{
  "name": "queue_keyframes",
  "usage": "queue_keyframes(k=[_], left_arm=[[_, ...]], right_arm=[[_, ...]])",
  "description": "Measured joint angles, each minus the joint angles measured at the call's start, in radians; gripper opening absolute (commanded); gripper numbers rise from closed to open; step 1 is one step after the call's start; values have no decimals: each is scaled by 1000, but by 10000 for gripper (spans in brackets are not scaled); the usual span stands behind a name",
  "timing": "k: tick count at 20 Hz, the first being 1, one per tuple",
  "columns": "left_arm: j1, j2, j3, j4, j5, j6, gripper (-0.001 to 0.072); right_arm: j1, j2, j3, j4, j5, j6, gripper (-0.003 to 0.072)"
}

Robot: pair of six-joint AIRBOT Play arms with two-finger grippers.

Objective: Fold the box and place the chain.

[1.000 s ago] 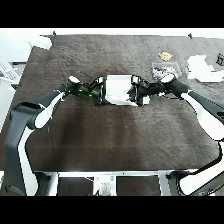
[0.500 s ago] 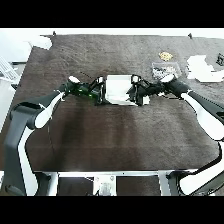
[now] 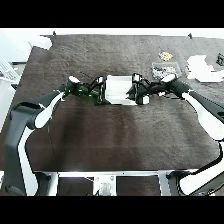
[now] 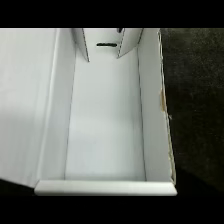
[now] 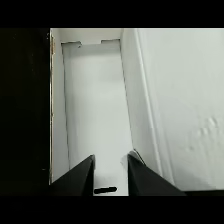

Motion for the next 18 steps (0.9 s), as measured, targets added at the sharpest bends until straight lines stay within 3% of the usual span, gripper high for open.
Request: queue_keyframes(k=[1,11,18], left_arm=[[0,0,0,0,0,0,350],[-1,0,0,0,-8,1,351],[-1,0,0,-1,-3,0,351]], right_arm=[[-3,1,0,2,1,6,525],[-11,2,0,10,66,47,524],[-27,4,0,18,97,60,119]])
